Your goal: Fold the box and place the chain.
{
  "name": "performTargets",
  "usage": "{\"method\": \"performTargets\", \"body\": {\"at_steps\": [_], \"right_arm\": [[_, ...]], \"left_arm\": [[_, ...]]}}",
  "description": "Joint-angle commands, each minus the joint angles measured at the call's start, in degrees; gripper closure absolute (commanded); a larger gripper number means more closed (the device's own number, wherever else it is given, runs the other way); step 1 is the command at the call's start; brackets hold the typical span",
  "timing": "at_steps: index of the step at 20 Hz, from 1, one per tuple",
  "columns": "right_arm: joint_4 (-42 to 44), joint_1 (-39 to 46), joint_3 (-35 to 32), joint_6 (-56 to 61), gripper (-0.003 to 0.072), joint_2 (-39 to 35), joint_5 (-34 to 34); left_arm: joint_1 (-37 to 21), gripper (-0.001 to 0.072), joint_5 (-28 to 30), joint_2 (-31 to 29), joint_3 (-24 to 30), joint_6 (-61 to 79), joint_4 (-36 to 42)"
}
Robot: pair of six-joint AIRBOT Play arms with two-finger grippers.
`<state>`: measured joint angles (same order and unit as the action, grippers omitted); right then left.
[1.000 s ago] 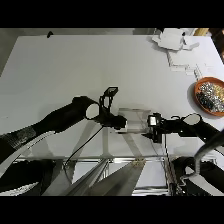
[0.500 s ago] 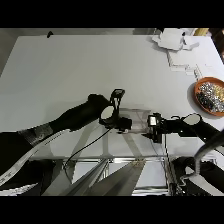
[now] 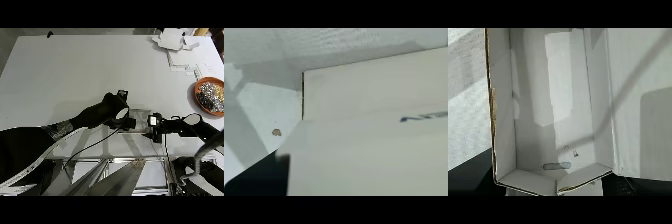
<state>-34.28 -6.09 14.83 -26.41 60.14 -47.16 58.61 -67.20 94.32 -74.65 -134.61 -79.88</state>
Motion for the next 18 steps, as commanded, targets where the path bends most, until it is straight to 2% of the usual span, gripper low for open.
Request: {"method": "performTargets", "body": {"at_steps": [1, 3, 4, 12, 13, 14, 16, 17, 18], "right_arm": [[0.02, -0.02, 0.0, -0.02, 0.0232, -0.02, 0.02], [0.0, -0.02, 0.0, -0.02, 0.0232, -0.02, 0.0], [0.0, -0.02, 0.0, -0.02, 0.0232, -0.02, 0.02], [0.02, -0.02, 0.0, -0.02, 0.0232, -0.02, 0.0], [0.0, -0.02, 0.0, -0.02, 0.0232, -0.02, 0.0], [0.0, -0.02, 0.0, -0.02, 0.0232, -0.02, 0.0], [0.0, -0.02, 0.0, -0.02, 0.0232, -0.02, 0.0], [0.0, -0.02, 0.0, -0.02, 0.0232, -0.02, 0.0], [0.0, -0.02, 0.0, -0.02, 0.0232, -0.02, 0.0]], "left_arm": [[0.31, 0.0399, -4.33, 2.1, -1.68, -1.99, -2.32], [0.31, 0.0411, -4.37, 2.54, -1.73, -3.56, -3.65], [0.31, 0.044, -4.28, 2.73, -1.73, -3.63, -3.82], [0.42, 0.0456, -3.78, 4.83, -1.73, -3.67, -4.02], [0.39, 0.0528, -3.5, 4.85, -1.73, -3.67, -4.22], [0.39, 0.0565, -3.15, 4.83, -1.73, -3.67, -4.48], [0.39, 0.0581, -3.02, 4.9, -1.73, -4.59, -4.68], [0.37, 0.0627, -3.02, 4.9, -1.73, -4.79, -4.68], [0.26, 0.0703, -3.04, 4.9, -1.73, -4.74, -4.68]]}}
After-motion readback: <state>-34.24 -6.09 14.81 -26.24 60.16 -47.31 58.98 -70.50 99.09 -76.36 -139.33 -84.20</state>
